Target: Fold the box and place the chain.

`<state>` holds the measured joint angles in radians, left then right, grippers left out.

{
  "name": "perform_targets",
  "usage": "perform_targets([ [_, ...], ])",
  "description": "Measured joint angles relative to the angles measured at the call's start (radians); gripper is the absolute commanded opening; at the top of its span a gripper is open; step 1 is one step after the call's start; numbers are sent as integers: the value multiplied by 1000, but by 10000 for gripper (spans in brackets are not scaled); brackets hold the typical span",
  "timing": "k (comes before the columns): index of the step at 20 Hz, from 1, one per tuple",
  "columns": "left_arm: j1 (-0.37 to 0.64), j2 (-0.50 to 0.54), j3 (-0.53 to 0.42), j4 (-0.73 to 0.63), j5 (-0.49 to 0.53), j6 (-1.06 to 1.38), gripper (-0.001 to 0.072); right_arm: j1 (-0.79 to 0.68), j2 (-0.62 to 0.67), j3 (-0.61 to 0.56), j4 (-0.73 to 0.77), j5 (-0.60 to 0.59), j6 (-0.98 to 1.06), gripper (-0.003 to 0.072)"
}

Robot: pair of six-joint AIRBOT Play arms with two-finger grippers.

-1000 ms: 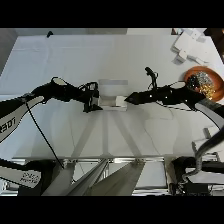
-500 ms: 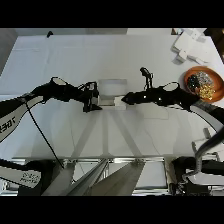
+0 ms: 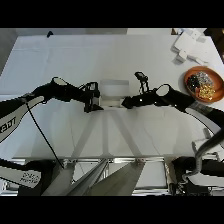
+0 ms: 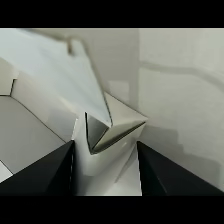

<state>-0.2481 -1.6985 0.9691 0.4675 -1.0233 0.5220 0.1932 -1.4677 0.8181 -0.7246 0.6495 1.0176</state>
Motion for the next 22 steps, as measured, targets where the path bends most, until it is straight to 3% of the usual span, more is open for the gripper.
perform_targets([
  [10,1,0,0,5,2,-2,14,107,15,144,-443,38,466,392],
  [22,1,0,0,5,1,-1,14,303,-78,251,-907,196,1109,386],
])
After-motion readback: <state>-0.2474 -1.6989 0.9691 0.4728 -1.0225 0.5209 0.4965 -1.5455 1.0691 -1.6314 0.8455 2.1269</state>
